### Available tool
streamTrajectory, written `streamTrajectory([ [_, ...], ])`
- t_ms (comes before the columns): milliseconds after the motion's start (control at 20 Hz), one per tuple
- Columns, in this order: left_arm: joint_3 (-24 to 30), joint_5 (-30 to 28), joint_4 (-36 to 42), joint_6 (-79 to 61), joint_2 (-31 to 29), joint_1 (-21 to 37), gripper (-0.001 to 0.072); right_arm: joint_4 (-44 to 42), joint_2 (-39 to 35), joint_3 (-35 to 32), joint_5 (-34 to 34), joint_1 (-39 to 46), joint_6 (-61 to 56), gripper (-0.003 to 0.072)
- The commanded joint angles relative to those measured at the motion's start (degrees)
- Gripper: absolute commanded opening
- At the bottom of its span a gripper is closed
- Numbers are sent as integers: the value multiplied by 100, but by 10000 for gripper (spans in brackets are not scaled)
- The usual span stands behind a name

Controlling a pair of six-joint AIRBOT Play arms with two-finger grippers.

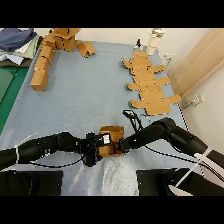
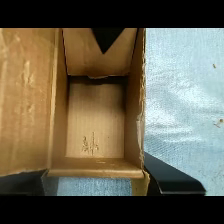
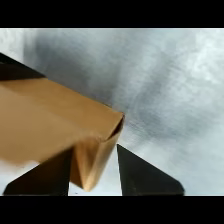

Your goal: Fold the box.

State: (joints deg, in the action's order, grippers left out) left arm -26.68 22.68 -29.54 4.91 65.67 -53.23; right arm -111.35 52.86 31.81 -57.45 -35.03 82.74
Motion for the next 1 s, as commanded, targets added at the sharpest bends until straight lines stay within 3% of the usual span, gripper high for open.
streamTrajectory([
  [0, -4, -2, -2, -2, 0, 0, 446, 662, 236, 341, -22, -431, -1156, 401],
  [200, -4, -2, -2, 0, 0, 0, 446, 1338, 529, 664, -411, -970, -2398, 398],
  [450, -4, -2, -4, -2, 0, 0, 446, 1766, 1154, 1106, -927, -1416, -3130, 396],
  [650, -4, -2, -2, -2, 0, 0, 446, 1858, 1510, 1259, -970, -1502, -3340, 242],
  [700, -2, -4, -2, -2, 0, 0, 446, 1856, 1567, 1263, -977, -1508, -3324, 58],
  [750, -4, -2, -2, -2, 0, 0, 446, 1871, 1602, 1263, -1045, -1537, -3324, 1],
  [900, -4, -2, -2, -2, 0, 0, 445, 1904, 1609, 1266, -1099, -1668, -3324, 2],
  [950, -4, -2, -2, -2, 0, 0, 446, 1895, 1604, 1266, -1102, -1681, -3324, 53],
])
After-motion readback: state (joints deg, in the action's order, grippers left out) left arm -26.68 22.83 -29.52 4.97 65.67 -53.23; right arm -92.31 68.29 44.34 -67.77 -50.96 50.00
